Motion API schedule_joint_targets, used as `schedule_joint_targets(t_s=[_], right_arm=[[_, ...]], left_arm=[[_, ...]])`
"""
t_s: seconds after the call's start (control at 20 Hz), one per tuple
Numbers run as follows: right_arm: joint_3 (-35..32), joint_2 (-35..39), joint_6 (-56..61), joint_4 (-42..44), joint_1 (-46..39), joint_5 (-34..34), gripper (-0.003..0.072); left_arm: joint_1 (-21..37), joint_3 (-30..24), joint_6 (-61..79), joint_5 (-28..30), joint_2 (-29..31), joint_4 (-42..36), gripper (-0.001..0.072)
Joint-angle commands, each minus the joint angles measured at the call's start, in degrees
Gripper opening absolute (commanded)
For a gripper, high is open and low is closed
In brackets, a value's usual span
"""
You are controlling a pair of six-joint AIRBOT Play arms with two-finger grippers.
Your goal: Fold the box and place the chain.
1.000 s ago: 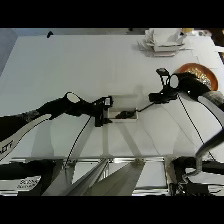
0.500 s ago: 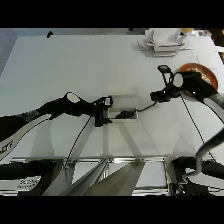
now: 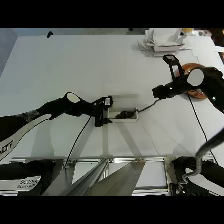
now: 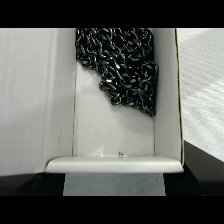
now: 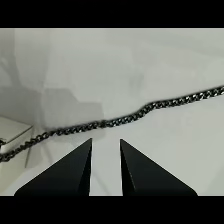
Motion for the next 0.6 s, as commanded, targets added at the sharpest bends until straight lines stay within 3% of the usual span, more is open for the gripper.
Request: schedule_joint_targets(t_s=[0.0, 0.25, 0.55], right_arm=[[0.04, -4.39, 3.61, -3.65, -0.04, -1.7, 0.0205], [0.04, -13.62, 3.63, -3.61, -0.07, -1.49, 0.0205], [0.04, -14.95, 3.63, -5.6, -0.07, -2.47, 0.0203]], left_arm=[[0.07, 0.0, 0.0, 0.28, -0.04, 0.02, 0.0154], [0.07, 0.0, 0.0, 0.28, -0.04, 0.04, 0.0154], [0.07, 0.0, 0.0, 0.28, -0.04, 0.02, 0.0154]])
